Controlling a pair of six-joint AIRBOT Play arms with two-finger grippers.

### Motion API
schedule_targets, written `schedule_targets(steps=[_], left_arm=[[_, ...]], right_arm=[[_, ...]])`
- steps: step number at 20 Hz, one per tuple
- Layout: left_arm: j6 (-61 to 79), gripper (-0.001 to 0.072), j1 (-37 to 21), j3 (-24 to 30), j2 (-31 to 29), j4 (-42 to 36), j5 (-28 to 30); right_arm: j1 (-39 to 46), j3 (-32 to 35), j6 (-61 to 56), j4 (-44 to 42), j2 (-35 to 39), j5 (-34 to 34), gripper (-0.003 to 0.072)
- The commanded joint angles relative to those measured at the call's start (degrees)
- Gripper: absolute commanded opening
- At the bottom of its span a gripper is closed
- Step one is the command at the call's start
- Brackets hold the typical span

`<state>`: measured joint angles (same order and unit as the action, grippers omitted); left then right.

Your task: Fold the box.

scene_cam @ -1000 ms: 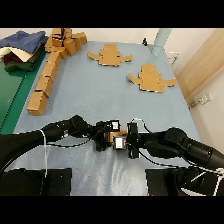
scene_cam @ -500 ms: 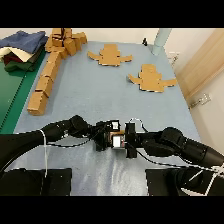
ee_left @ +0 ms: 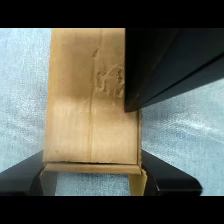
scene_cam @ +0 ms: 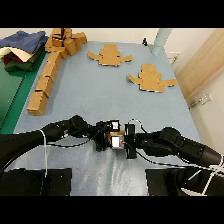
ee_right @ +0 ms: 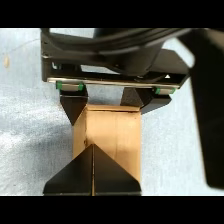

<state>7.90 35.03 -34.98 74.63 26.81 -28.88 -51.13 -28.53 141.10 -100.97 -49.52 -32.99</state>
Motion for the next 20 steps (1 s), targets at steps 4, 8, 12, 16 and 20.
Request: schedule_targets(steps=[4, 8, 12, 16, 20], left_arm=[[0.02, 0.035, -0.02, -0.02, 0.02, 0.0, 0.0], [0.0, 0.035, -0.02, -0.02, 0.02, 0.0, 0.0], [0.0, 0.035, -0.02, -0.02, 0.02, 0.0, 0.0], [0.0, 0.035, -0.02, -0.02, 0.02, 0.02, 0.0], [0.0, 0.035, -0.02, -0.02, 0.02, 0.0, 0.0]], right_arm=[[-0.02, 0.0, -0.04, 0.02, 1.42, -0.02, 0.0005], [0.13, -0.44, -6.03, 3.82, 8.15, -0.87, 0.0005], [3.87, -0.44, -29.24, 15.23, 10.95, -8.74, 0.0005], [8.96, -0.42, -46.71, 16.37, 10.43, -10.99, 0.0005], [13.14, -0.42, -62.93, 16.37, 8.28, -11.04, 0.0005]])
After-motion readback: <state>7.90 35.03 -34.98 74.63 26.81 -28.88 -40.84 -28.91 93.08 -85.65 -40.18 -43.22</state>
